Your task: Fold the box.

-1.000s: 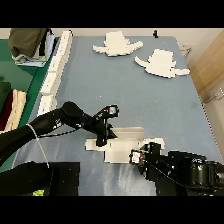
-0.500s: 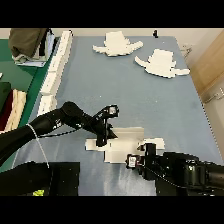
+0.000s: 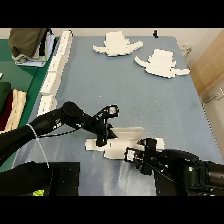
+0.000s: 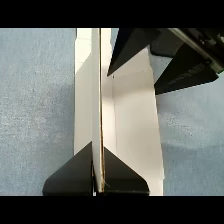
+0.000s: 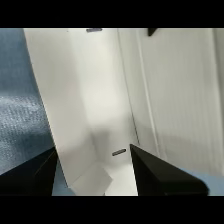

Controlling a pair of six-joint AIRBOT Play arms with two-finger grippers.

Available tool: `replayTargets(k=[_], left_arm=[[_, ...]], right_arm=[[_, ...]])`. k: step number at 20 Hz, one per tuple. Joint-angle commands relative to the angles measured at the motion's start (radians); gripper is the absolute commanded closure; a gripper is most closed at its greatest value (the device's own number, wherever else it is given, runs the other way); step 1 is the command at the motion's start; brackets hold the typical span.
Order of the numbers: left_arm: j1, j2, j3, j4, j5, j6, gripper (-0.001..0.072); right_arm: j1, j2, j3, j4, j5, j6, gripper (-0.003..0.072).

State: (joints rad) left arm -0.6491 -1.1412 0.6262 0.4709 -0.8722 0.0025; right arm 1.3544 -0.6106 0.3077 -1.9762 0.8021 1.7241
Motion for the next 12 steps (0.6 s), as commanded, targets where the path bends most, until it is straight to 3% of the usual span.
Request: replayTargets(k=[1, 5, 12], left_arm=[[0.0, 0.0, 0.0, 0.0, 0.0, 0.0, 0.0692], [0.0, 0.0, 0.0, 0.0, 0.0, 0.0, 0.0692], [0.0, 0.0, 0.0, 0.0, 0.0, 0.0, 0.0691]], right_arm=[[-0.001, 0.011, 0.034, -0.037, 0.086, 0.083, -0.0034], [-0.003, 0.036, 0.034, -0.072, 0.137, 0.171, -0.0034], [-0.018, 0.079, 0.034, -0.082, 0.126, 0.157, -0.0034]])
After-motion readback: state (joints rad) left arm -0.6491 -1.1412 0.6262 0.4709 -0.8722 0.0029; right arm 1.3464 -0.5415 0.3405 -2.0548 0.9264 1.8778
